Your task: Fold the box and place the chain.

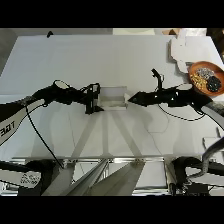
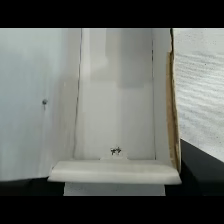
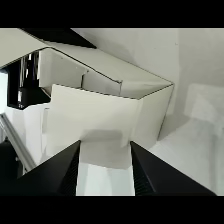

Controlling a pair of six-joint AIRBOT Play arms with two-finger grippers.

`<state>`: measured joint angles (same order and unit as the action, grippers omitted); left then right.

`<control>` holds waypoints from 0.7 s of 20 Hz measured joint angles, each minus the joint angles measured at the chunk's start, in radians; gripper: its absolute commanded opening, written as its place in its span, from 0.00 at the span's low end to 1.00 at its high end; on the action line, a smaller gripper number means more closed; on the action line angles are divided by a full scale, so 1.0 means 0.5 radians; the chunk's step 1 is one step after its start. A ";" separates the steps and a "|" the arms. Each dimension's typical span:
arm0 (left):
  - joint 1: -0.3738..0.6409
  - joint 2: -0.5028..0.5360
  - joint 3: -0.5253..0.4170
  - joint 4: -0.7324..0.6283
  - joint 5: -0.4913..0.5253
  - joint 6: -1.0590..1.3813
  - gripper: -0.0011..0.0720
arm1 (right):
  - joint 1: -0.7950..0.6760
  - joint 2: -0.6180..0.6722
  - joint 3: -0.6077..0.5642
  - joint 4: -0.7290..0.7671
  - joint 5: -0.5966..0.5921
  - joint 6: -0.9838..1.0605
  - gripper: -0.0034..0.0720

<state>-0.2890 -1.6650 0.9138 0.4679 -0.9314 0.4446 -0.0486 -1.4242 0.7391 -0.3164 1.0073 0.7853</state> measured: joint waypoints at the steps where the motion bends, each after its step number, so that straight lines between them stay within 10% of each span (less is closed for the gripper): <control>1: 0.000 0.000 0.000 0.000 0.000 0.000 0.40 | 0.018 0.002 0.000 -0.001 -0.012 0.001 0.56; 14: 0.000 0.000 0.000 -0.001 0.000 -0.001 0.40 | 0.388 0.036 0.021 -0.301 -0.555 0.130 0.58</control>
<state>-0.2890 -1.6650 0.9138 0.4675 -0.9314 0.4442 0.1452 -1.4063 0.7494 -0.4671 0.7300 0.8501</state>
